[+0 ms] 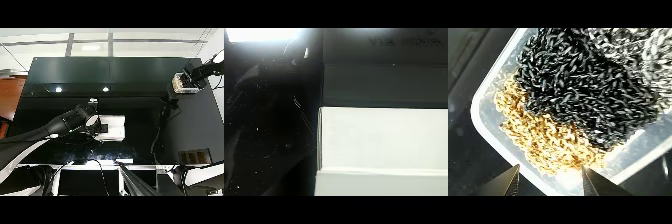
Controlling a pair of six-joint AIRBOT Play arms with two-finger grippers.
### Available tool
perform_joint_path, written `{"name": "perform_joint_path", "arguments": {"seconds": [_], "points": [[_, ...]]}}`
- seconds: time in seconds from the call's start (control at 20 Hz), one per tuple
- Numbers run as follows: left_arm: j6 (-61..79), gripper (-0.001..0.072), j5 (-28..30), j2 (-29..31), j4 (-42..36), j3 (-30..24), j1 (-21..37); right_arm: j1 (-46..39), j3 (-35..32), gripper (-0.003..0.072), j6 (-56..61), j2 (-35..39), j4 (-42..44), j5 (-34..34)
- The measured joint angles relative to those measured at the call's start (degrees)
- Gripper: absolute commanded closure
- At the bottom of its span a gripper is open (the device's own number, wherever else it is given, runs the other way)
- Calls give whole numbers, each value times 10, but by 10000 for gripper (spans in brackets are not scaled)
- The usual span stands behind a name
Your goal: Fold the box and place the chain.
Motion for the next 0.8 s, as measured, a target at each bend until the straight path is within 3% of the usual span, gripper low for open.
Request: {"name": "perform_joint_path", "arguments": {"seconds": [0.75,0.8], "points": [[0,677,-8,0,0,0,0,0,2,255,0,-39,31,-32],[0,677,-8,0,0,0,0,0,2,368,0,-42,36,-34]]}}
